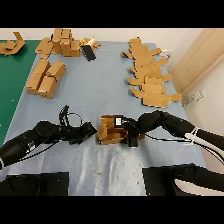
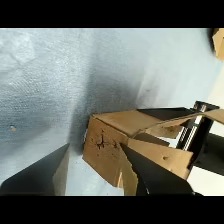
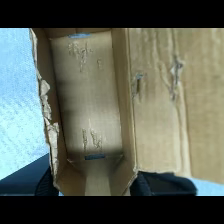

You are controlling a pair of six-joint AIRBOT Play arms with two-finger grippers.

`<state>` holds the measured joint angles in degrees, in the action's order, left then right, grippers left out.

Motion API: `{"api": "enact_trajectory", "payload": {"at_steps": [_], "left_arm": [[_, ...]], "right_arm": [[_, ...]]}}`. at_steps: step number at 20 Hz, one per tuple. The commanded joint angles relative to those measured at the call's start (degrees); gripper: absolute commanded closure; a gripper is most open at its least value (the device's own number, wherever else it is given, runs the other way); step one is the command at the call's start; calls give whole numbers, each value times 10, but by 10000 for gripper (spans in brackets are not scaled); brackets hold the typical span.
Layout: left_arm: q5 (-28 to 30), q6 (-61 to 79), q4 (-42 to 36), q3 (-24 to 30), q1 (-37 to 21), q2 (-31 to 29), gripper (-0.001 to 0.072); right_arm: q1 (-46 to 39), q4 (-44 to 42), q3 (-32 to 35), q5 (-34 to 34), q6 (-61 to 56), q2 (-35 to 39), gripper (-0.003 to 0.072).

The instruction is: Fold the box.

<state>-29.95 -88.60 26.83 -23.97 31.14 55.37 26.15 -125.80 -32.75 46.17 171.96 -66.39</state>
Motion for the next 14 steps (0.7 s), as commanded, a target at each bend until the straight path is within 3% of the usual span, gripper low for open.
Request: {"api": "enact_trajectory", "payload": {"at_steps": [1,11,14], "left_arm": [[-39,45,-3,-14,0,-5,240],[-85,72,-1,-25,2,-3,240],[-52,72,-1,-25,17,-3,240]], "right_arm": [[0,0,0,0,0,0,253],[0,0,0,0,0,0,253],[0,0,0,0,0,0,253]]}}
